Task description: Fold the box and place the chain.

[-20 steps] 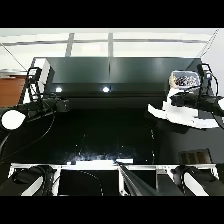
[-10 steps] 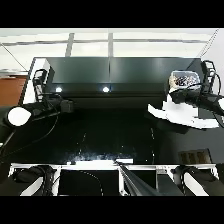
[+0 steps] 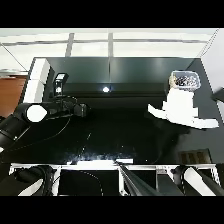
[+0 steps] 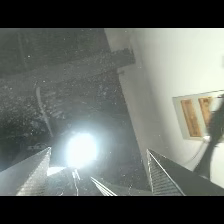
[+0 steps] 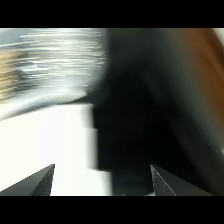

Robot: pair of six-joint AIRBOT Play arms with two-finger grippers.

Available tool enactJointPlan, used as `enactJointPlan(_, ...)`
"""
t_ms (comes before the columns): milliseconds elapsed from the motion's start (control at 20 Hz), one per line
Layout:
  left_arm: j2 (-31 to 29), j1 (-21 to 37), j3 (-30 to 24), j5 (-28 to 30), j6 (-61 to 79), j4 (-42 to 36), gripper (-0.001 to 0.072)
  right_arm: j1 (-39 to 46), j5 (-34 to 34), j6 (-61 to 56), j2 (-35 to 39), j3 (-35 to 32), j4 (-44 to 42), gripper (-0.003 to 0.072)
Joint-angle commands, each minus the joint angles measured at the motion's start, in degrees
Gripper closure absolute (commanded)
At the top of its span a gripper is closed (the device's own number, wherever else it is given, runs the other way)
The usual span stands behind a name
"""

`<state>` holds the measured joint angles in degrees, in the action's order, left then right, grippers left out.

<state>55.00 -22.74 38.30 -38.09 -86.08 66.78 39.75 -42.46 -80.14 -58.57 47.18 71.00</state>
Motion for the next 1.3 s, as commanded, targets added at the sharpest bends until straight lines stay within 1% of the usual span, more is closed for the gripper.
enactJointPlan(0, 0.46, -0.5, 0.26, 0.17, 0.2, -0.2, -0.0007, 22.03, -10.67, -4.57, -7.56, 1.27, -3.5, -0.0026)
enactJointPlan(50, 0.46, -0.5, 0.26, 0.26, 0.2, -0.2, -0.0007, 26.12, -14.86, 0.72, -10.64, 1.81, -8.59, -0.0026)
enactJointPlan(100, 0.46, -0.5, 0.26, 0.44, 0.2, -0.17, -0.0007, 29.57, -20.76, 8.79, -14.47, 2.93, -15.8, -0.0026)
enactJointPlan(150, 0.48, -0.5, 0.26, 0.63, 0.2, -0.17, -0.0006, 31.76, -27.41, 15.72, -18.29, 4.42, -22.38, -0.0026)
enactJointPlan(200, 0.52, -0.5, 0.26, 0.72, 0.22, -0.2, -0.0006, 32.83, -34.75, 20.02, -22.56, 6.23, -27.21, -0.0026)
enactJointPlan(250, 0.55, -0.5, 0.26, 0.72, 0.2, -0.2, -0.0006, 32.68, -39.82, 21.05, -26.47, 8.07, -28.35, -0.0026)
enactJointPlan(300, 0.55, -0.5, 0.26, 0.61, 0.2, -0.22, -0.0006, 31.89, -42.56, 21.05, -29.64, 9.55, -27.8, -0.0026)
enactJointPlan(350, 0.55, -0.5, 0.26, 0.37, 0.2, -0.2, -0.0006, 30.67, -43.76, 21.35, -32.39, 10.78, -27.23, -0.0026)
enactJointPlan(450, 0.52, -0.5, 0.26, -0.11, 0.2, -0.22, -0.0006, 27.56, -44.0, 25.33, -35.43, 12.41, -28.87, -0.0026)
enactJointPlan(550, 0.52, -0.5, 0.26, -0.07, 0.2, -0.66, -0.0006, 24.55, -43.1, 30.25, -35.91, 13.75, -32.09, -0.0024)
enactJointPlan(600, 0.52, -0.5, 0.26, -0.07, 0.2, -1.03, -0.0006, 23.32, -42.14, 30.51, -35.98, 14.88, -32.02, -0.0023)
enactJointPlan(650, 0.52, -0.5, 0.26, -0.07, 0.2, -1.11, -0.0006, 22.36, -42.18, 30.45, -36.09, 16.15, -31.17, -0.0023)
enactJointPlan(700, 0.52, -0.5, 0.26, -0.09, 0.2, -1.14, -0.0006, 21.49, -42.91, 29.88, -36.13, 17.49, -29.4, -0.0003)
enactJointPlan(850, 0.52, -0.5, 0.26, -0.07, 0.2, -1.49, -0.0006, 19.47, -49.81, 28.98, -36.11, 19.47, -22.71, -0.0003)
enactJointPlan(900, 0.52, -0.5, 0.26, -0.07, 0.2, -1.49, -0.0006, 19.04, -50.01, 27.96, -36.11, 19.61, -19.96, 0.0)
enactJointPlan(950, 0.52, -0.5, 0.26, -0.09, 0.22, -1.49, -0.0006, 18.67, -49.96, 27.45, -36.11, 19.58, -18.21, 0.0351)
enactJointPlan(1000, 0.52, -0.5, 0.26, -0.13, 0.2, -1.51, -0.0006, 18.58, -49.55, 26.71, -36.11, 19.58, -17.86, 0.0654)
enactJointPlan(1050, 0.52, -0.5, 0.26, -0.33, 0.2, -1.55, -0.0006, 18.58, -49.72, 26.53, -36.09, 19.61, -18.91, 0.0677)
enactJointPlan(1250, 0.52, -0.5, 0.26, -1.6, 0.2, -1.53, -0.0006, 17.77, -51.21, 27.47, -33.73, 18.64, -24.02, 0.068)
